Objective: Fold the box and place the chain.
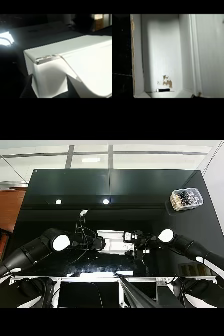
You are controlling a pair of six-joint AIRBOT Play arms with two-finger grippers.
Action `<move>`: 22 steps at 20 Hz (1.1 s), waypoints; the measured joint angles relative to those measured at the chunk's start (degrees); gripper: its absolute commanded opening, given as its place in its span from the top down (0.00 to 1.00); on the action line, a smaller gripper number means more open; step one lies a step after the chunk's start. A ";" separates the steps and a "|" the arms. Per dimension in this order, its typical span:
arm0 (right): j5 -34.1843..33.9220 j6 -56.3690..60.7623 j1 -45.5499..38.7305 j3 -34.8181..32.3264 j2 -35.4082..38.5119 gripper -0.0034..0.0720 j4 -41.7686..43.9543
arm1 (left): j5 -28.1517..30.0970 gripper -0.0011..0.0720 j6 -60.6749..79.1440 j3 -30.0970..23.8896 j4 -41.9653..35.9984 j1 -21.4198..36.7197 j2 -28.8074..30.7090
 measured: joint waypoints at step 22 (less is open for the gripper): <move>-0.17 0.20 0.02 0.00 0.00 0.33 0.00 | -3.82 0.32 -12.37 5.46 12.46 -5.51 -7.80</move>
